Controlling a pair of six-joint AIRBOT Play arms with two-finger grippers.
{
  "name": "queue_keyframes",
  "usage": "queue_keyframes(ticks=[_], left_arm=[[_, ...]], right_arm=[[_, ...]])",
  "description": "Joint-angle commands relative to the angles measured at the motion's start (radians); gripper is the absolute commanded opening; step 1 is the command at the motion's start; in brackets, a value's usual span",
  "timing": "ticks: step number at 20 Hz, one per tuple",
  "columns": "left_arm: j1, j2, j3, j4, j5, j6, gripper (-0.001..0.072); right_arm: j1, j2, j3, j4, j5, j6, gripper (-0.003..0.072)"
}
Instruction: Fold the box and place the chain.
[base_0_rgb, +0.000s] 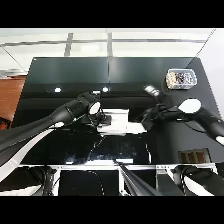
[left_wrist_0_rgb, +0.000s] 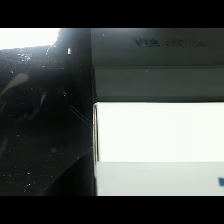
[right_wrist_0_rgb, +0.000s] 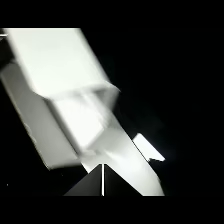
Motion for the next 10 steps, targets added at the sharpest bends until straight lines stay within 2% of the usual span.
queue_keyframes(ticks=[1,2,4,7,10], left_arm=[[0.000,-0.001,0.001,0.000,-0.002,-0.001,0.0030],[0.000,-0.001,0.001,0.000,-0.002,-0.001,0.0030],[0.000,-0.001,0.001,0.000,-0.002,-0.001,0.0030],[0.000,-0.001,0.001,0.000,-0.002,-0.001,0.0030],[0.000,-0.001,0.001,0.000,-0.002,-0.001,0.0030]], right_arm=[[-0.223,0.092,-0.014,-0.269,0.051,0.496,0.0017],[-0.283,0.084,-0.045,-0.260,-0.005,0.568,0.0018],[-0.341,0.054,-0.098,-0.190,-0.025,0.633,0.0018],[-0.315,-0.051,-0.153,-0.072,-0.008,0.620,0.0018],[-0.219,-0.201,-0.154,0.095,0.048,0.481,0.0017]])
